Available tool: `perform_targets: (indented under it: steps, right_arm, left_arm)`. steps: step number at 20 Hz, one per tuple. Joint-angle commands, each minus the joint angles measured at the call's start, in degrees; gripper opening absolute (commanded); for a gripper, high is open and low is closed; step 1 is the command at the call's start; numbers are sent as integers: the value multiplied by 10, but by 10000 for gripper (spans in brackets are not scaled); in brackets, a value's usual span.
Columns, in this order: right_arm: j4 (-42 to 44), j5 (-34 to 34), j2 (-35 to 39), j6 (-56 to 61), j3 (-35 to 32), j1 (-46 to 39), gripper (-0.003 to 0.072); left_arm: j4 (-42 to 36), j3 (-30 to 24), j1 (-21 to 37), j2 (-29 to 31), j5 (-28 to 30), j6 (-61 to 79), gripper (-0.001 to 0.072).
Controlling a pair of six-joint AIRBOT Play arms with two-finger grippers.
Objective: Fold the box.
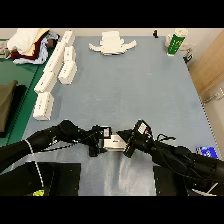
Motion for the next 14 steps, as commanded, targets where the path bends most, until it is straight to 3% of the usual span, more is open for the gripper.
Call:
perform_targets:
  steps: [1,4,6,8,12,14]
  right_arm:
    - [-1,-47,9,0,14,-40,4]
    - [-5,-210,-1,1,69,-147,4]
    - [-52,-311,-19,32,121,-225,4]
    - [-154,-409,-45,135,188,-289,4]
    - [-398,-662,-121,473,332,-371,4]
    - [-471,-777,-159,567,377,-399,4]
  left_arm:
    - [0,0,0,0,0,0,479]
    - [0,0,0,0,0,0,479]
    - [0,0,0,0,0,0,479]
    - [0,0,0,0,0,0,479]
    - [0,0,0,0,0,0,479]
    - [0,0,0,0,1,0,479]
